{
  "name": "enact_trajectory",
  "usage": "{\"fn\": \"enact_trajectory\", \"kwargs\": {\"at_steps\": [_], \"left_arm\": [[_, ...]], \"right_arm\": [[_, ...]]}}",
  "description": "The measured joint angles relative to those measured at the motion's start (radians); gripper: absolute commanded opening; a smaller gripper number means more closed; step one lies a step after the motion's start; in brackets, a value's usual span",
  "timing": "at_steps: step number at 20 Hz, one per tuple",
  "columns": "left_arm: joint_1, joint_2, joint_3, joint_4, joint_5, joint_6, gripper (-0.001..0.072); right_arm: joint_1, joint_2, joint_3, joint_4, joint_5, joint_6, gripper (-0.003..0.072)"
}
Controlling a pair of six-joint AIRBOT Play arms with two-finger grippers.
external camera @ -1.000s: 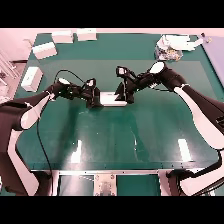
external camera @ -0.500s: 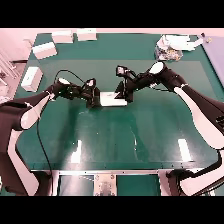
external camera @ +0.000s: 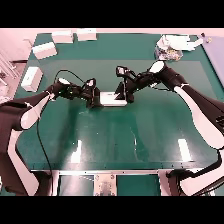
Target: Fold the box and place the chain.
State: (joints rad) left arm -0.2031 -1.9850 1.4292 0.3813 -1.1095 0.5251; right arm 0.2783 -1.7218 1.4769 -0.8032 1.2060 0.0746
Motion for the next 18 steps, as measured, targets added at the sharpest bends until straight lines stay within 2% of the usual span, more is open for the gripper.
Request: {"fn": "enact_trajectory", "kwargs": {"at_steps": [1, 4, 6, 18], "left_arm": [[0.000, 0.000, 0.000, 0.000, 0.000, 0.000, 0.0468], [0.000, 0.000, 0.000, 0.000, 0.000, 0.000, 0.0468], [0.000, 0.000, 0.000, 0.000, 0.000, 0.000, 0.0468], [0.002, 0.000, 0.000, 0.000, 0.001, -0.001, 0.0468]], "right_arm": [[0.000, -0.005, 0.000, 0.000, 0.003, 0.000, 0.0387], [0.000, -0.020, 0.000, 0.000, 0.003, -0.002, 0.0390], [0.000, -0.025, 0.001, 0.000, -0.017, -0.004, 0.0436], [0.000, -0.031, 0.046, -0.002, -0.062, -0.033, 0.0403]]}}
